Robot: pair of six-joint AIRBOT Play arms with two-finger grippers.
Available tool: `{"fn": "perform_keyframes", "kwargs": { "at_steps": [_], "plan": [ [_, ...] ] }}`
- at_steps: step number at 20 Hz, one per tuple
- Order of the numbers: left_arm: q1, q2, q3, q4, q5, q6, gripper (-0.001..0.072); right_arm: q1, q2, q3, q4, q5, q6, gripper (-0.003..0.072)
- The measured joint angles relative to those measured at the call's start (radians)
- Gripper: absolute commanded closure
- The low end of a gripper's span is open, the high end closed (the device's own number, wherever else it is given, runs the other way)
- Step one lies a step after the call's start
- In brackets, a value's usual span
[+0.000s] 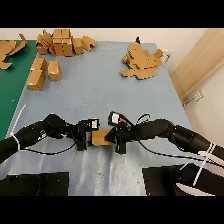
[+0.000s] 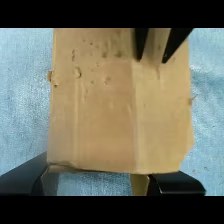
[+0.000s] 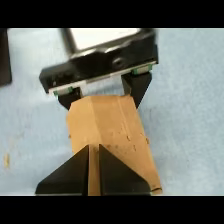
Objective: Fold the box.
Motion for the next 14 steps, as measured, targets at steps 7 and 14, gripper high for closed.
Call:
{"fn": "perform_keyframes", "kwargs": {
  "at_steps": [7, 14],
  "plan": [
    [0.0, 0.0, 0.0, 0.0, 0.0, -0.001, 0.0188, 0.048, -0.01, 0.0, -0.245, 0.098, -0.085, 0.0308],
    [0.0, 0.0, 0.0, 0.0, 0.0, 0.0, 0.0188, 0.11, -0.01, -0.001, -0.286, 0.119, -0.188, 0.0308]
  ]
}}
